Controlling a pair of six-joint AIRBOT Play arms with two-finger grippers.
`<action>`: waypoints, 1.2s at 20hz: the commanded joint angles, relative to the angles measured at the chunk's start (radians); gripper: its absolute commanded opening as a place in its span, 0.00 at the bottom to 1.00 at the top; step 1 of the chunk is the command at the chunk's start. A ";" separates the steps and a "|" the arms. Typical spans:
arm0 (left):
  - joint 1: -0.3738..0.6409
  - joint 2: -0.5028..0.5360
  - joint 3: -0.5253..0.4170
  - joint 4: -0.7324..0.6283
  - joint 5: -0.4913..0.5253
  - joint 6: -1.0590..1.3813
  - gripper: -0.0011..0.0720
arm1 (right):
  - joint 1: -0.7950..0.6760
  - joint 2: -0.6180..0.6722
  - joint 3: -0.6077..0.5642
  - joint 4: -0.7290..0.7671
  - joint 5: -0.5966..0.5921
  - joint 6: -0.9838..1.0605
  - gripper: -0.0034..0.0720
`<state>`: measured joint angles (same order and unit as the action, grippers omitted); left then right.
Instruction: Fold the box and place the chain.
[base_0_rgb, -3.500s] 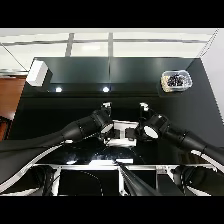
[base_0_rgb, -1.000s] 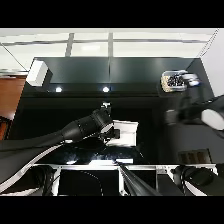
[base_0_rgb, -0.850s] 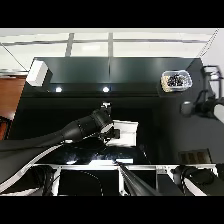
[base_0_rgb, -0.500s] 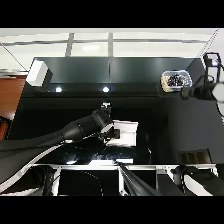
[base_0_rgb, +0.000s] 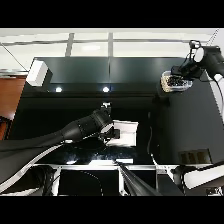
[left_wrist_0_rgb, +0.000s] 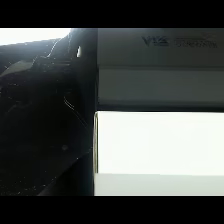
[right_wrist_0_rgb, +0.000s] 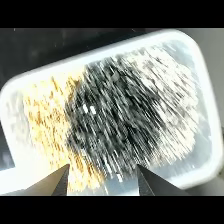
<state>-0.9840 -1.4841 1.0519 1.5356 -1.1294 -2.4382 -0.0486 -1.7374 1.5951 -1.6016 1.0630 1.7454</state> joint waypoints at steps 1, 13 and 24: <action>0.001 0.000 0.000 0.000 -0.001 0.000 0.05 | -0.006 -0.117 0.076 0.003 0.001 0.003 0.68; 0.001 0.000 0.000 -0.003 -0.001 0.000 0.05 | -0.039 -0.131 0.138 0.051 0.011 -0.034 0.06; 0.001 0.000 0.000 -0.003 -0.001 0.000 0.05 | -0.042 0.424 0.151 0.135 0.123 -0.221 0.05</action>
<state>-0.9840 -1.4841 1.0519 1.5326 -1.1320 -2.4382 -0.0887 -1.4643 1.7443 -1.4963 1.1755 1.5585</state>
